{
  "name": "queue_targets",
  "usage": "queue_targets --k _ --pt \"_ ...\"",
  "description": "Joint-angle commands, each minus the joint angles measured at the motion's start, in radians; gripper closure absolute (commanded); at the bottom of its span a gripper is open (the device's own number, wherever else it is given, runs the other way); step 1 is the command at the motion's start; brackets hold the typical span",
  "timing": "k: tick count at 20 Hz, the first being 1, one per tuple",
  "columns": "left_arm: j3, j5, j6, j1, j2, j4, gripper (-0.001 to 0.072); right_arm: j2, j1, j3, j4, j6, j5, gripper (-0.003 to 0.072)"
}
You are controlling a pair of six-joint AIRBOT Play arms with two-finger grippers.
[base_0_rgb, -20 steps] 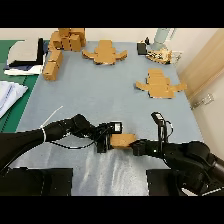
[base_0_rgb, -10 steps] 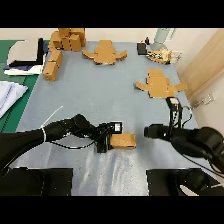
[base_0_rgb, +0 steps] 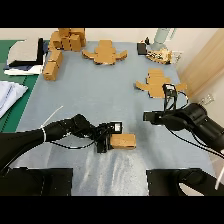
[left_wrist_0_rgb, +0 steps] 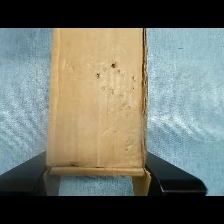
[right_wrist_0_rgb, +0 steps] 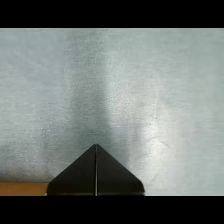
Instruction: Fold the box.
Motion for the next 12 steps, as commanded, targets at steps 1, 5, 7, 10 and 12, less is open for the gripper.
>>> queue_targets --k 1,5,7,10,12 --pt "0.001 0.000 0.000 0.000 0.000 0.000 0.0222 -0.071 -0.008 0.019 0.055 0.001 0.000 0.0684" --pt "0.001 0.001 0.000 0.000 0.000 -0.003 0.0222 -0.072 -0.005 0.019 0.061 0.000 -0.002 0.0684" --pt "0.001 0.002 -0.001 0.003 0.006 -0.002 0.0221 -0.072 -0.005 0.019 0.063 0.000 -0.002 0.0684" --pt "0.001 0.005 -0.001 0.003 0.032 -0.002 0.0222 -0.072 -0.005 0.019 0.063 0.001 -0.002 0.0684" --pt "0.001 0.006 -0.003 0.011 0.052 -0.003 0.0222 -0.072 -0.005 0.019 0.065 0.000 -0.002 0.0684"
